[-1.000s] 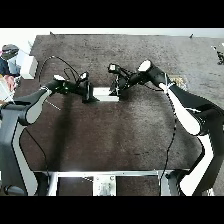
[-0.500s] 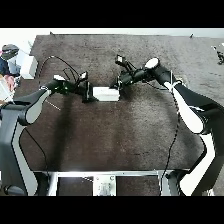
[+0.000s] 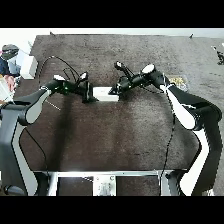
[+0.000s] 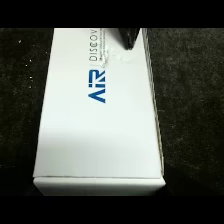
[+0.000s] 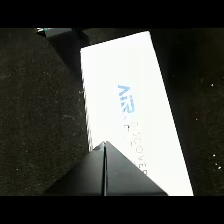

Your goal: Fold the box and place the chain.

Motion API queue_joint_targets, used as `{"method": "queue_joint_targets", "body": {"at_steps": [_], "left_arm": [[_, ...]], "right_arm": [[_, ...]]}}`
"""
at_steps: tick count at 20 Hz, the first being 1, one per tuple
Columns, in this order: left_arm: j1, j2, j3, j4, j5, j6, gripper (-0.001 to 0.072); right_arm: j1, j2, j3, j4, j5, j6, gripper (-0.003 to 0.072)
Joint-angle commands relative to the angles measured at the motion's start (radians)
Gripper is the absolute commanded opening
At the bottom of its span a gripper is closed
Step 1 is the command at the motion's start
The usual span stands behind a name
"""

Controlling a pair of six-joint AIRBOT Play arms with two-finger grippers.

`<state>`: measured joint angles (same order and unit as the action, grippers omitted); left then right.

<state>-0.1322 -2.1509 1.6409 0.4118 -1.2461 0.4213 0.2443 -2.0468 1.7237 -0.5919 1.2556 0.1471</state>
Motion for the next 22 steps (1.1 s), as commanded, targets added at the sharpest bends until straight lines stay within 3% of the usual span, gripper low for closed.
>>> {"method": "queue_joint_targets", "body": {"at_steps": [1, 7, 10, 16, 19, 22], "left_arm": [[0.000, 0.000, 0.000, -0.001, 0.001, -0.003, 0.0409], [0.000, 0.000, 0.000, -0.001, 0.001, -0.003, 0.0409], [0.000, 0.000, 0.000, -0.001, 0.001, -0.003, 0.0409], [0.000, 0.000, 0.000, -0.001, 0.001, -0.003, 0.0409], [0.000, 0.000, 0.000, -0.001, 0.001, -0.003, 0.0409], [0.000, 0.000, 0.000, -0.001, 0.001, -0.003, 0.0409]], "right_arm": [[-0.002, -0.010, -0.002, -0.048, 0.010, 0.011, 0.0008], [-0.002, 0.046, -0.002, -0.005, -0.008, 0.011, 0.0008], [-0.002, 0.151, -0.002, 0.050, -0.048, 0.022, 0.0007], [-0.056, 0.389, -0.028, 0.046, -0.089, 0.259, 0.0006], [-0.095, 0.592, -0.216, 0.035, -0.231, 0.280, 0.0006], [-0.135, 0.863, -0.533, 0.035, -0.511, 0.280, 0.0007]]}}
